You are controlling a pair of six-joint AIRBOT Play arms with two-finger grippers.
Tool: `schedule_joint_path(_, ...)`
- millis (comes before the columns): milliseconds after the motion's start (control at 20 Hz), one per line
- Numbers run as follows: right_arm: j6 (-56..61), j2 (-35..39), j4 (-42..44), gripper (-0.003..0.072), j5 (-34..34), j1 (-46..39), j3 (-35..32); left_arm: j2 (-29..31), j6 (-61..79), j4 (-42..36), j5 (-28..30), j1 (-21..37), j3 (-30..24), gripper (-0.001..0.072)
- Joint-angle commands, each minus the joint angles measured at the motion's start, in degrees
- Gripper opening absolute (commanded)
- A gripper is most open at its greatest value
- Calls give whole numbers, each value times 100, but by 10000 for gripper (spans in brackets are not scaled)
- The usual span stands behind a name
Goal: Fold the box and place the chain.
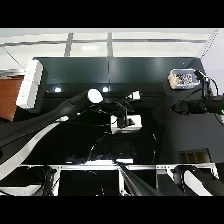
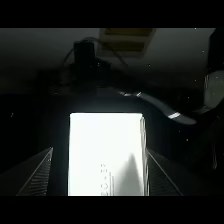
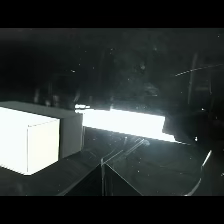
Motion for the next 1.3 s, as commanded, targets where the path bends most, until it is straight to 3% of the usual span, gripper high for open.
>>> schedule_joint_path(0, 4, 7, -15, 12, 22, -9, -20, -435, -407, 0, -203, -114, 352, 715)
schedule_joint_path(550, 7, 7, -13, 12, 20, -9, -20, -437, -599, 501, -820, -114, 398, 715)
schedule_joint_path(1050, 9, 7, -13, 12, 22, -9, -20, -437, -1488, 2533, -940, -391, 400, 711)
schedule_joint_path(1150, 9, 7, -13, 12, 24, -9, -20, -428, -1486, 2916, -1137, -496, 494, 503)
schedule_joint_path(1200, 9, 7, -13, 12, 33, -9, -20, -387, -1497, 2966, -1399, -501, 660, 335)
schedule_joint_path(1250, 9, 7, -13, 12, 44, -9, -20, -304, -1672, 2973, -1604, -472, 848, 326)
